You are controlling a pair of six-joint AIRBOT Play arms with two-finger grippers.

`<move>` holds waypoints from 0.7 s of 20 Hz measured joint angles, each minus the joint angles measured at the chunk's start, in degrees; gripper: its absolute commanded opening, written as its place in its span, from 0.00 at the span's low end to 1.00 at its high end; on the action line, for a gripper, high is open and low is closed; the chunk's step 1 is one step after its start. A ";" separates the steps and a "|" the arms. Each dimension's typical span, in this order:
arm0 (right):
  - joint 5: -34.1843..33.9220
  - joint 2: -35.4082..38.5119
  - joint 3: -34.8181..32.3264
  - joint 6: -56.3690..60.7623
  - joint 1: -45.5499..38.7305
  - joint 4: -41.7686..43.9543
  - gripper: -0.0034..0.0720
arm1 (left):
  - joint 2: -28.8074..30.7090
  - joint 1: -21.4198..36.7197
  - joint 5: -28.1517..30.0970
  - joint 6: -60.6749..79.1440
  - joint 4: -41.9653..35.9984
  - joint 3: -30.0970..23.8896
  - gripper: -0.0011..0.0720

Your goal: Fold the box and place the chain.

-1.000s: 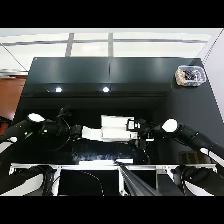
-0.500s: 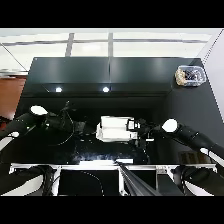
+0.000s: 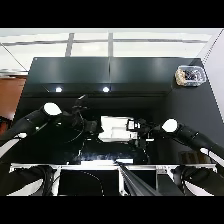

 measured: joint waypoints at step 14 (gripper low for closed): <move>-0.09 0.00 0.00 0.00 0.00 -0.02 0.58 | -1.81 -19.98 1.97 -50.80 33.46 9.70 0.90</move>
